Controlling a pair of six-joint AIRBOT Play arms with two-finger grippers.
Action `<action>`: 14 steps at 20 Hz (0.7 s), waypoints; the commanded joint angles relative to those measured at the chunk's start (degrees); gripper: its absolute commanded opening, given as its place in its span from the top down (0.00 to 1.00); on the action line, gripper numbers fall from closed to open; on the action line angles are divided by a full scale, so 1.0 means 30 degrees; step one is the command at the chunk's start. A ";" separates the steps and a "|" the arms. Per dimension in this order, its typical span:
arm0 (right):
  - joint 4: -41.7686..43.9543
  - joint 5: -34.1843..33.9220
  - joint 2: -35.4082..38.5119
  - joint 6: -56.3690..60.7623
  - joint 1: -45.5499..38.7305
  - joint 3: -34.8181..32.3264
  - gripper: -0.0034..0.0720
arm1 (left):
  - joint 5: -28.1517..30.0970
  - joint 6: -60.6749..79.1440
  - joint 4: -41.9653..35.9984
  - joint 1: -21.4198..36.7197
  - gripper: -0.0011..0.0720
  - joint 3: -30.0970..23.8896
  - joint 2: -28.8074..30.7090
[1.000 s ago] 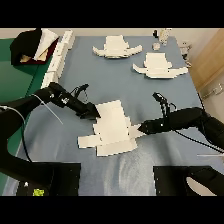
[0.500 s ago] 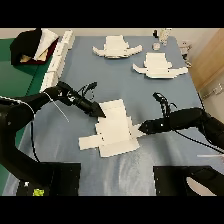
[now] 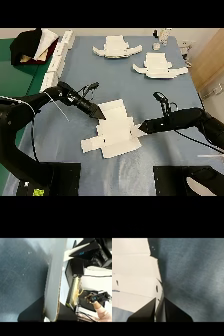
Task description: Fold the box.
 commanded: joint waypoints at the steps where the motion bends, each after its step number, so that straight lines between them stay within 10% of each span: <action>1: -0.1982 0.0787 0.0015 0.0015 0.0015 0.0109 0.65 | 0.0160 0.0372 -0.0029 0.0007 0.86 0.0029 -0.0007; 10: -1.4841 0.2688 0.0022 0.9020 0.0007 0.1049 0.62 | 0.1902 0.6025 0.0423 -0.0554 0.97 0.1078 0.2113; 12: -1.6334 0.2725 0.0015 1.1526 0.0007 0.2120 0.32 | 0.2586 0.6506 0.1698 -0.1290 0.97 0.0947 0.3147; 14: -1.6764 0.2674 0.0015 1.3158 0.0000 0.3111 0.32 | 0.3840 0.6885 0.2543 -0.2215 0.98 0.0495 0.4299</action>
